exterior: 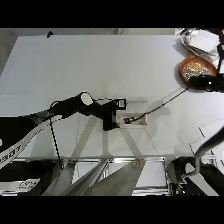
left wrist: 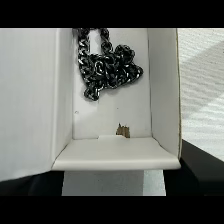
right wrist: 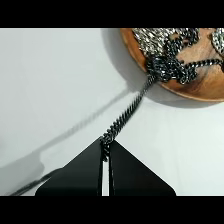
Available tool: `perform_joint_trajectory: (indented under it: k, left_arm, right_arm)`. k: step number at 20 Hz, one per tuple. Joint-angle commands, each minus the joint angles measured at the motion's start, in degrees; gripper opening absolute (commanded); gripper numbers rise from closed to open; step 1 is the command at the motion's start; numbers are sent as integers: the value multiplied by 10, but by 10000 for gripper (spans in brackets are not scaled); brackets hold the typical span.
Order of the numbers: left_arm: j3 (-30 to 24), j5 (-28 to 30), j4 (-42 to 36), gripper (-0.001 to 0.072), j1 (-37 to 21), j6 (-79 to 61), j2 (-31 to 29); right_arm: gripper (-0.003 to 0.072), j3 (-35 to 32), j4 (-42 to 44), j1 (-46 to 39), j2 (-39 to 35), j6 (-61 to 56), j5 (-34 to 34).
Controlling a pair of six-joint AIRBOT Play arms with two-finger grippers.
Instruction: Fold the box and place the chain.
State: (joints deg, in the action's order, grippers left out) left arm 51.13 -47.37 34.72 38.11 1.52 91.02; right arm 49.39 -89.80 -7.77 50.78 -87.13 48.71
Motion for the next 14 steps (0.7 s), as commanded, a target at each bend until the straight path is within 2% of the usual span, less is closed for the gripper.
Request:
perform_joint_trajectory:
  k: [1,4,7,11,14]
  left_arm:
    - [1,0,0,314,0,0,0]
    - [1,0,0,314,0,0,0]
    - [1,0,0,314,0,0,0]
    - [1,0,0,314,0,0,0]
    - [1,0,0,314,0,0,0]
  right_arm:
    - [11,0,44,35,-128,7,81]
    - [10,0,112,67,-210,7,105]
    - [10,0,179,101,-260,29,128]
    - [10,2,305,150,-273,52,153]
    - [10,2,339,194,-273,52,152]
